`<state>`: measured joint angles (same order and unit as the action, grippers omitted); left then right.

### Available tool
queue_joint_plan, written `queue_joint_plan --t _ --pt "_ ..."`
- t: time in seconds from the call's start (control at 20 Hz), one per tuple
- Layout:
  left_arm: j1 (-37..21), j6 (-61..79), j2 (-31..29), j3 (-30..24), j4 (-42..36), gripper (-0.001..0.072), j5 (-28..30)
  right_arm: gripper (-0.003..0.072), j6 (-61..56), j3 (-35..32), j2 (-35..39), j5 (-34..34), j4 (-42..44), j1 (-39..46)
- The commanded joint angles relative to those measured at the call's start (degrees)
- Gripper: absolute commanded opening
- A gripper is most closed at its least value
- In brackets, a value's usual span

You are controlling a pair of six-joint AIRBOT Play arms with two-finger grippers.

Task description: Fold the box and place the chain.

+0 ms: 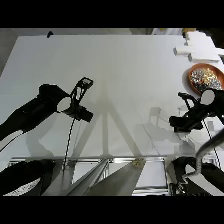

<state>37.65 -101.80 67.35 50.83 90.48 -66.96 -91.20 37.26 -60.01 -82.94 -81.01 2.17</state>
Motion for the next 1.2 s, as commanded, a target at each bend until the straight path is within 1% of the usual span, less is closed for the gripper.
queue_joint_plan --t 0.0,0.5,0.65,0.7,0.8,0.85,0.9,1.0,1.05,1.1,1.15 --pt "-0.04 0.0 -0.04 -0.02 0.0 0.0009 0.0 0.002 0.0 0.02 0.0 -0.02 0.02 0.04" --pt "-0.04 0.0 -0.04 -0.02 0.0 0.0009 0.0 0.002 0.02 0.02 0.0 0.44 0.0 0.04" --pt "-0.04 0.0 -0.04 -0.02 0.0 0.0009 -0.02 0.0019 0.07 0.15 0.0 4.48 -0.61 0.04" --pt "-0.04 0.0 -0.04 -0.02 0.0 0.0009 -0.04 0.0019 0.2 0.63 0.0 5.73 -2.01 0.04" --pt "-0.04 0.0 -0.04 -0.02 0.0 0.0009 -0.09 0.0019 -0.07 2.99 0.0 5.16 -7.28 0.09" --pt "-0.04 0.0 -0.04 -0.02 0.0 0.0009 -0.11 0.0019 -0.04 4.72 0.0 3.56 -11.23 0.09" --pt "-0.04 0.0 -0.04 -0.02 0.0 0.0009 -0.11 0.0019 0.11 6.4 0.0 1.51 -16.74 0.09" --pt "-0.04 0.0 -0.04 -0.02 0.02 0.0009 -0.11 0.0019 0.28 8.15 0.0 -1.05 -30.69 0.11" --pt "-0.04 0.0 -0.04 -0.02 0.02 0.0009 -0.11 0.002 0.28 8.22 0.0 -1.14 -38.27 0.11" --pt "-0.04 0.0 -0.04 -0.02 0.0 0.0009 -0.09 0.0029 0.96 8.22 0.0 -0.46 -43.65 0.42" --pt "-0.04 0.0 -0.04 -0.02 0.0 0.0009 -0.11 0.0161 2.82 8.22 0.0 0.57 -45.27 1.55"
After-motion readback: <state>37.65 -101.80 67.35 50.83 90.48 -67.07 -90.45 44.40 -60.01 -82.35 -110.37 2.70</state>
